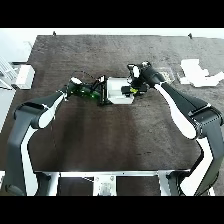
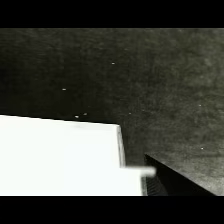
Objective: Fold the box and place the chain.
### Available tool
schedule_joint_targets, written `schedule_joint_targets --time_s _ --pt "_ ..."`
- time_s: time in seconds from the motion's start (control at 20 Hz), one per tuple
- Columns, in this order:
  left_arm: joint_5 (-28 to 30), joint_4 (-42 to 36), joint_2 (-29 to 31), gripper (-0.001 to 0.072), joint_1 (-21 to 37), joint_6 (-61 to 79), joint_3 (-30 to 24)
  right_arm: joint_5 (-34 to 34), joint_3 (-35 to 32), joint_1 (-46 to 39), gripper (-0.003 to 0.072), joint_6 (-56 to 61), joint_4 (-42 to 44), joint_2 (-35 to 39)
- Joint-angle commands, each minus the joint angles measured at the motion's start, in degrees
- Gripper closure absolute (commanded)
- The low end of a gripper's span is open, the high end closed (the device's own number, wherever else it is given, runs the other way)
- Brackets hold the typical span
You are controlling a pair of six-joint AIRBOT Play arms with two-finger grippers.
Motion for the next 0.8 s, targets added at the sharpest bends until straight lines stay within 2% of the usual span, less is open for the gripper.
schedule_joint_targets --time_s 0.0,0.15,0.25,0.35,0.45,0.5,0.6,0.65,0.75 --pt "0.4 0.0 0.0 0.0179 0.0 -0.1 0.0 0.2 1.5 0.0 0.0177 0.0 0.3 1.9" --pt "0.4 0.0 0.0 0.0179 0.0 -0.1 0.0 4.5 2.4 0.0 0.0176 -3.2 0.5 4.4" --pt "0.4 0.0 0.0 0.0179 0.0 -0.1 0.0 4.6 2.4 -0.3 0.0176 -6.3 -0.4 6.7" --pt "0.4 0.0 0.0 0.0179 0.0 -0.1 0.0 3.9 2.4 -1.2 0.0178 -8.1 -5.4 9.0" --pt "0.4 0.0 0.0 0.0180 0.0 -0.1 0.0 0.6 2.4 -3.3 0.0181 -8.7 -11.3 10.4" --pt "0.4 0.0 0.0 0.0179 0.0 -0.1 0.0 -3.2 2.4 -5.2 0.0191 -9.5 -11.9 10.5" --pt "0.5 0.0 0.0 0.0179 0.0 -0.1 0.0 -10.5 2.1 -9.5 0.0204 -9.5 -10.3 10.0" --pt "0.5 0.0 0.0 0.0179 0.0 -0.1 0.0 -12.4 2.1 -11.5 0.0272 -10.2 -8.7 9.4" --pt "0.5 0.0 0.0 0.0179 0.0 -0.1 0.0 -14.5 2.1 -15.5 0.0273 -14.3 -3.1 7.5"
